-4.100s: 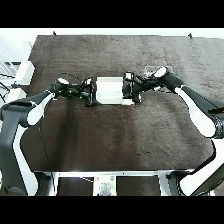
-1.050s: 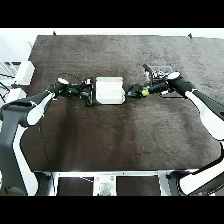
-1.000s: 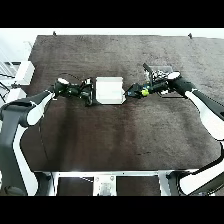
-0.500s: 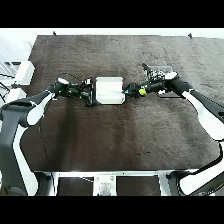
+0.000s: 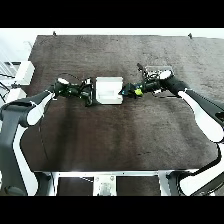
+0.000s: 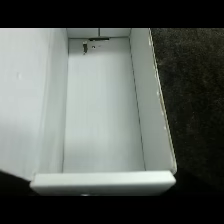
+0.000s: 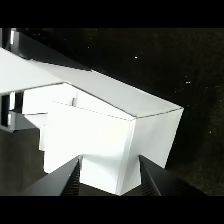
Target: Fold the box and place the chain.
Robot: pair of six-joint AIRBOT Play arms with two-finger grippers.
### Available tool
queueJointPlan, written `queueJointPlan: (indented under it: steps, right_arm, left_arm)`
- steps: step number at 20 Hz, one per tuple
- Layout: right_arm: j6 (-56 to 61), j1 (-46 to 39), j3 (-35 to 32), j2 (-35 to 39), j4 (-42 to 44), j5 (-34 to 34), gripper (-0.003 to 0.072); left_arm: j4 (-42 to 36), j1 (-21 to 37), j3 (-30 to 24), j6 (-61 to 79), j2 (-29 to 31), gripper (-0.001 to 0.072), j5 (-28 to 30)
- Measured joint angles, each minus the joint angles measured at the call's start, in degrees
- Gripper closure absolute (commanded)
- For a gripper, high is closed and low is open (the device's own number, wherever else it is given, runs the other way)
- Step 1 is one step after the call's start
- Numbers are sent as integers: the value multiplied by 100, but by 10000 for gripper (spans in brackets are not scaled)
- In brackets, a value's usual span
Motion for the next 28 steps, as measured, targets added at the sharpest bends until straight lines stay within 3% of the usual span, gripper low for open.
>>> queueJointPlan:
  steps: [17,22,28]
  right_arm:
    - [2081,815,874,-262,-2568,-216,251]
    - [2728,1093,1266,-404,-3383,2,252]
    - [3445,1364,2074,-763,-4369,715,253]
  left_arm:
    - [-2,2,0,0,0,359,0]
    - [-2,2,0,0,0,358,0]
    - [-2,2,0,0,0,359,2]
